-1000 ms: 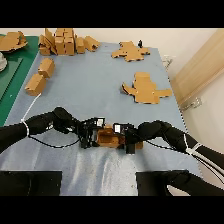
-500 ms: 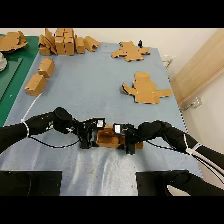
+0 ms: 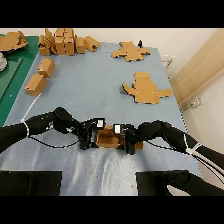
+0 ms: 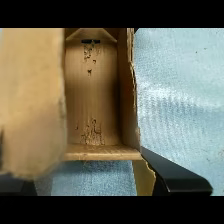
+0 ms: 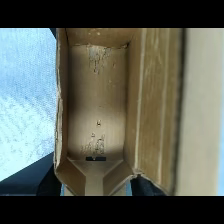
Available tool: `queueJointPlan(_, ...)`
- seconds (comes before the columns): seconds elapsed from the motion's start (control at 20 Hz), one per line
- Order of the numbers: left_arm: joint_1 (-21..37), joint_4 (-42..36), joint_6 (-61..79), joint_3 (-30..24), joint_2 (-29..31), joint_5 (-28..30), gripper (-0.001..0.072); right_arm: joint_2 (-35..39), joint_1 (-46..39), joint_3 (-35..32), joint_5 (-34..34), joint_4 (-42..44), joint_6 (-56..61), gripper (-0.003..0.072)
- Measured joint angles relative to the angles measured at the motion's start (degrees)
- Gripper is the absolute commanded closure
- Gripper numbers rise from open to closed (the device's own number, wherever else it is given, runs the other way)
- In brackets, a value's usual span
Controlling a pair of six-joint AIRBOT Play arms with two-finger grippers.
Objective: Fold the box.
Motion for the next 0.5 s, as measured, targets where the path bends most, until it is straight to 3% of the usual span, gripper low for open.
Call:
queueJointPlan(0.15,-0.44,-0.31,-0.02,0.0,0.0,-0.04,0.0099,0.0,0.0,0.0,0.07,0.0,0.0,0.0191)
queueJointPlan(0.2,-0.72,-0.39,-0.04,0.0,0.0,0.07,0.0279,0.0,0.0,0.0,0.04,-0.02,-0.02,0.0191)
queueJointPlan(0.25,-0.9,-0.48,-0.07,0.02,0.0,0.17,0.0305,0.0,0.0,-0.02,0.0,-0.11,0.02,0.0191)
queueJointPlan(0.5,-1.42,-0.46,-0.11,0.02,0.04,0.59,0.0306,0.0,-0.02,-0.02,0.0,-0.13,0.0,0.0191)
